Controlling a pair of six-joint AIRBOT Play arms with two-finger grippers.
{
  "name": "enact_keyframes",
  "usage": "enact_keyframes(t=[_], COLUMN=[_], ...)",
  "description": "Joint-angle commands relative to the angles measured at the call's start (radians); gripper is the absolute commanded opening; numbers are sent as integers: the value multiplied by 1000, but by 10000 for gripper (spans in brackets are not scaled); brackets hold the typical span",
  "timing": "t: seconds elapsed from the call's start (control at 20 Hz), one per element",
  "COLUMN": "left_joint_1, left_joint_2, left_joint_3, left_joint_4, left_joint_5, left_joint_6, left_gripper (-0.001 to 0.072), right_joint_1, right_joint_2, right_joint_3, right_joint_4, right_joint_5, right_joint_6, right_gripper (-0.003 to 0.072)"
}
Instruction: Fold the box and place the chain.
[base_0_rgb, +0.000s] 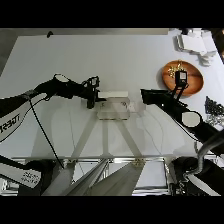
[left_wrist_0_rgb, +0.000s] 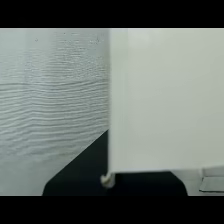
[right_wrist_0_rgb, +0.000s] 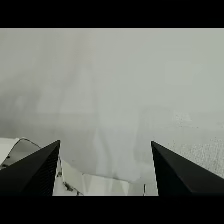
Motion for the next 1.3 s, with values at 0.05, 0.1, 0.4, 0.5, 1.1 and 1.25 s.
enact_keyframes(t=[0.05, 0.1, 0.4, 0.5, 1.1, 1.25], left_joint_1=[0, 0, -1, -1, -1, -1], left_joint_2=[-2, -2, -2, -2, -2, -2], left_joint_3=[0, 0, 0, 0, 0, 0], left_joint_4=[28, 37, 37, 37, 37, 37], left_joint_5=[18, 15, 11, 11, 11, 11], left_joint_6=[1, 1, 2, 2, 2, 2], left_gripper=[8, 9, 9, 9, 9, 9], right_joint_1=[-1, -1, -1, -1, -57, -199], right_joint_2=[1, 1, 1, 1, -21, -136], right_joint_3=[0, 1, 42, 66, 83, 112], right_joint_4=[0, -3, -166, -166, -413, -264], right_joint_5=[2, 8, 375, 472, 531, 722], right_joint_6=[0, 0, -130, -240, -831, -1130], right_gripper=[622, 622, 623, 624, 580, 585])
